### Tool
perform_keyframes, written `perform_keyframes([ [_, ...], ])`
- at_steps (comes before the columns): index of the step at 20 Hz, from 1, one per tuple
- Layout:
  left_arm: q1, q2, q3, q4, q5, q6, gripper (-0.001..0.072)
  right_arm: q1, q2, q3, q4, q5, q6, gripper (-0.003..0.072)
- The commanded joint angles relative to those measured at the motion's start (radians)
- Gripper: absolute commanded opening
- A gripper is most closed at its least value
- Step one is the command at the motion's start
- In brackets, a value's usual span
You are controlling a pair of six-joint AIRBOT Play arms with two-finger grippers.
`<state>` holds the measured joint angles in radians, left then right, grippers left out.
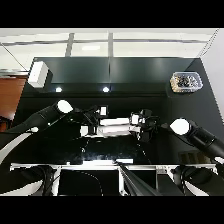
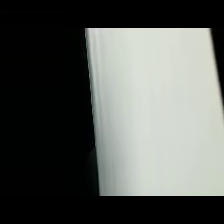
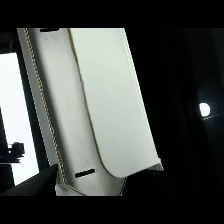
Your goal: Fold the box and place the chain.
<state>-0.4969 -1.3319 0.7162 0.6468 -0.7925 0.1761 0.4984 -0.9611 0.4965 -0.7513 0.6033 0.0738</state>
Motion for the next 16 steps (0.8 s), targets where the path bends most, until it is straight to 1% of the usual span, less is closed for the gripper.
perform_keyframes([
  [1,0.0,0.0,0.001,0.0,-0.002,-0.001,0.0025,0.0,-0.005,0.003,0.005,0.043,-0.003,0.0639],
  [3,0.0,0.001,0.001,0.0,-0.002,-0.001,0.0025,0.0,-0.028,0.003,0.021,0.102,-0.003,0.0639],
  [6,0.0,0.0,0.001,0.0,-0.002,-0.001,0.0025,0.0,-0.05,0.003,0.03,0.078,-0.033,0.0638],
  [9,0.0,0.0,0.001,0.0,-0.001,-0.001,0.0025,-0.053,-0.074,0.003,0.139,0.087,-0.1,0.0631],
  [13,0.0,0.0,0.001,0.0,-0.001,-0.001,0.0025,-0.11,-0.135,0.003,0.312,0.161,-0.246,0.0631],
  [16,0.0,0.0,0.001,0.0,-0.001,-0.001,0.0025,-0.109,-0.21,0.003,0.342,0.179,-0.401,0.0631],
])
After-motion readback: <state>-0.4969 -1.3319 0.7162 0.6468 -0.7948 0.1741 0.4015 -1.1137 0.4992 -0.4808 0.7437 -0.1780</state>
